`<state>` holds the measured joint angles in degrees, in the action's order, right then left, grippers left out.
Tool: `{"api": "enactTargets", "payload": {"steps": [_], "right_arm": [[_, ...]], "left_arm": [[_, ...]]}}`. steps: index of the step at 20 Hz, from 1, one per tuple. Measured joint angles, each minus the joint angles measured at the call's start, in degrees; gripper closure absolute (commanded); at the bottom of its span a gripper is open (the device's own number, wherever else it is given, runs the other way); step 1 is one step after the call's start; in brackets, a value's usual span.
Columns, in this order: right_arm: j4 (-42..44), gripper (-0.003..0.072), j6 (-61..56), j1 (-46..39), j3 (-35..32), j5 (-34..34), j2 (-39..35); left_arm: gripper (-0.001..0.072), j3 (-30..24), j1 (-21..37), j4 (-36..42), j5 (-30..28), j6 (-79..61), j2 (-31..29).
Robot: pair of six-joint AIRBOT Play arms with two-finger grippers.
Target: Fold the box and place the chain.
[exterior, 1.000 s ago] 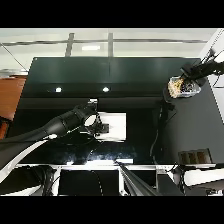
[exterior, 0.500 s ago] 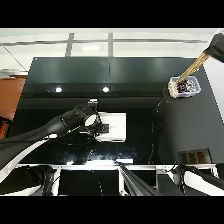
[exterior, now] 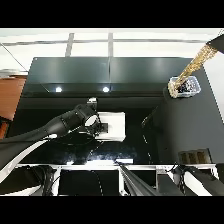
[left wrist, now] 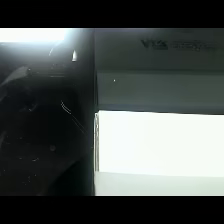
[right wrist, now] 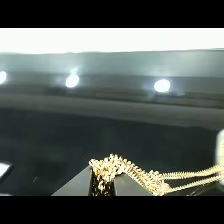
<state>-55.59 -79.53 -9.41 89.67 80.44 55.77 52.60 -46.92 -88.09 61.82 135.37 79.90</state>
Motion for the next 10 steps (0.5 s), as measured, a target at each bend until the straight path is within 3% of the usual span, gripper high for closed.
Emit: {"api": "enactTargets", "payload": {"steps": [10], "right_arm": [[1.8, 0.0664, -1.0, 19.6, -0.5, 4.8, -2.3]], "left_arm": [[0.068, 0.0, 0.0, -0.4, -0.2, 0.2, 0.0]]}}
